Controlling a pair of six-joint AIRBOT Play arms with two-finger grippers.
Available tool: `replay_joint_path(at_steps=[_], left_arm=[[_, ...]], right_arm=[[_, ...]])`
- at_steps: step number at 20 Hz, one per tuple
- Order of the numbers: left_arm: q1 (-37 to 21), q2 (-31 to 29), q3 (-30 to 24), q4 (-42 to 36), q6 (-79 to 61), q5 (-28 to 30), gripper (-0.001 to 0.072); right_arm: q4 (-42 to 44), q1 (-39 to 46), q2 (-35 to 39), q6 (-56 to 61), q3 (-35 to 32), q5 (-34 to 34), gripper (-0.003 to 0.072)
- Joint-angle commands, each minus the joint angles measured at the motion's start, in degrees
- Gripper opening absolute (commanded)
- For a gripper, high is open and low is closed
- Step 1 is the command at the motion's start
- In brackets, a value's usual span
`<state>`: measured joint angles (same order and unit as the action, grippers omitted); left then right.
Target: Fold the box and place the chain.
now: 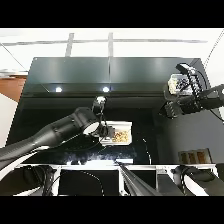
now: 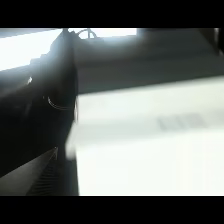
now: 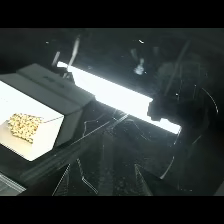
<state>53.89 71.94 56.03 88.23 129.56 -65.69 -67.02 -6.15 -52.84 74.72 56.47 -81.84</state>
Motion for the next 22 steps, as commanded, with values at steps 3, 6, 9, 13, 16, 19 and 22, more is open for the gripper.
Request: replay_joint_path(at_steps=[3,6,9,13,16,19,22], left_arm=[[-3.6,-17.4,-4.4,3.2,-26.5,-10.6,0.0572],[-15.5,-31.1,-13.0,-0.7,-33.0,-6.8,0.0572],[-31.2,-41.7,-26.1,-16.5,-46.3,6.1,0.0571],[-47.0,-38.3,-35.1,-42.8,-79.5,4.7,0.0594],[-50.2,-32.4,-35.3,-44.1,-95.8,4.9,0.0705],[-49.2,-28.8,-35.3,-45.0,-113.7,6.7,0.0705],[-47.9,-26.4,-35.3,-46.1,-123.7,7.1,0.0701]], right_arm=[[-1.2,0.3,0.1,-0.1,0.0,0.0,0.0482],[-1.2,0.3,0.1,-0.1,0.0,0.3,0.0482],[-1.2,0.3,0.1,-0.1,0.0,2.3,0.0482],[-1.1,0.3,0.1,0.0,0.0,4.4,0.0482],[-1.2,0.3,0.0,0.1,0.0,4.5,0.0482],[-1.2,0.3,0.0,0.3,0.0,4.5,0.0482],[-1.1,0.3,0.1,2.4,0.0,4.5,0.0482]])
